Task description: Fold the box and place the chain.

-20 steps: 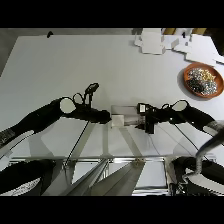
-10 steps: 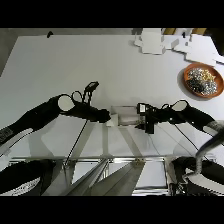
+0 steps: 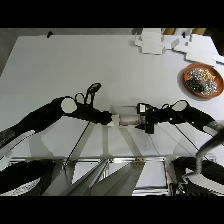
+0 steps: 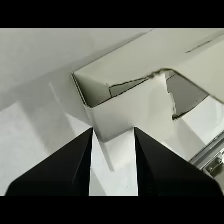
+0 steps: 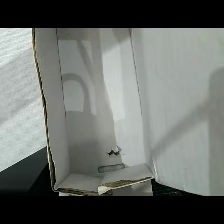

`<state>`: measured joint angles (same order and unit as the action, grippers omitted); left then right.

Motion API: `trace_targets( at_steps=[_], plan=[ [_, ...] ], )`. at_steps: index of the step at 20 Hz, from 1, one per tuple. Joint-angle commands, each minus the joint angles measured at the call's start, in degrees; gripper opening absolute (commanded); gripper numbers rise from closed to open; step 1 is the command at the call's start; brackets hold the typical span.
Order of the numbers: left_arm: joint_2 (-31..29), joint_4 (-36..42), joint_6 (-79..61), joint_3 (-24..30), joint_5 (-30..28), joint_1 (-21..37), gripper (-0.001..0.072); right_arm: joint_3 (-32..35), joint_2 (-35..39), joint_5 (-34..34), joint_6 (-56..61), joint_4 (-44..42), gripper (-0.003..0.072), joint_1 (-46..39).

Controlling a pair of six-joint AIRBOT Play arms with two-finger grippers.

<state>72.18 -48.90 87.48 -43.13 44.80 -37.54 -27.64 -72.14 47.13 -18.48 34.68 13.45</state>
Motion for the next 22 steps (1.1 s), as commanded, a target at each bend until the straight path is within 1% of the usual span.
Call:
trace_targets(
  at_steps=[1, 5, 8, 11, 15, 18, 22],
  plan=[
    [1.55, -3.28, 4.57, -1.88, -0.26, -1.31, 0.0295, 0.02, 0.04, 0.02, 0.00, 0.00, 0.0306, 0.00],
    [4.07, -5.16, 7.13, -4.68, 0.96, -3.04, 0.0295, 0.02, 0.04, 0.00, 0.00, 0.00, 0.0306, 0.00],
    [4.11, -7.02, 10.56, -5.84, 1.84, -3.28, 0.0295, 0.02, 0.04, 0.02, 0.00, 0.00, 0.0306, 0.00],
    [4.11, -10.64, 14.62, -6.86, 3.67, -3.65, 0.0295, 0.02, 0.04, 0.02, 0.00, 0.00, 0.0306, 0.00],
    [4.11, -12.11, 19.28, -7.61, 3.93, -4.33, 0.0295, 0.02, 0.04, 0.02, 0.00, 0.00, 0.0306, 0.00],
    [4.24, -14.73, 22.86, -8.02, 4.11, -5.55, 0.0295, 0.02, 0.04, -0.02, 0.00, 0.02, 0.0306, 0.00],
    [6.45, -17.59, 27.23, -10.67, 5.29, -7.67, 0.0295, 0.02, 0.04, 0.02, 0.00, 0.00, 0.0306, 0.00]
  ],
)
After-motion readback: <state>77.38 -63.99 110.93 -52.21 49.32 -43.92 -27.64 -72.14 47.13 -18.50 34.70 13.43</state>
